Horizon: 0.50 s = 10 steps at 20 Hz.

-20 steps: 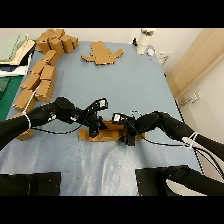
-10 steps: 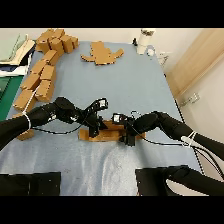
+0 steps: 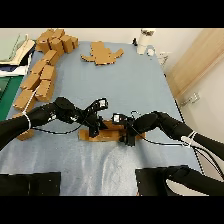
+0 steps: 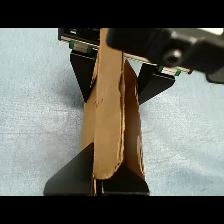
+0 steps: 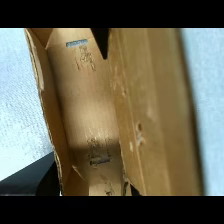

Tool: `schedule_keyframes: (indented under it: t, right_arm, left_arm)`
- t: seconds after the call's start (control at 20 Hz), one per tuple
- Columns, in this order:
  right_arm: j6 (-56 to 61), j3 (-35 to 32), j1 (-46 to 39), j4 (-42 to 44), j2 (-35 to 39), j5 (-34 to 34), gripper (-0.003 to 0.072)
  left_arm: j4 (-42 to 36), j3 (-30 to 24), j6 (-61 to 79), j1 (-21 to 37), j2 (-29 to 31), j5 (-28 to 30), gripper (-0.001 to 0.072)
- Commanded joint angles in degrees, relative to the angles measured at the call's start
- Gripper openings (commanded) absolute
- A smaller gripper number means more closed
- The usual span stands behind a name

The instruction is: Fold the box.

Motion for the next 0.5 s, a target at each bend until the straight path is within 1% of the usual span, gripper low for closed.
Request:
schedule_keyframes:
  t: [0.0,0.45]
  right_arm:
    - [0.04,-0.02,0.00,0.00,-0.04,-0.04,0.0505]
    - [0.04,-0.02,0.00,-0.24,-0.04,0.00,0.0506]
  left_arm:
    - [0.00,0.00,0.04,0.00,-0.02,0.07,0.0010]
    - [-1.29,0.00,0.00,0.00,-0.02,0.02,0.0010]
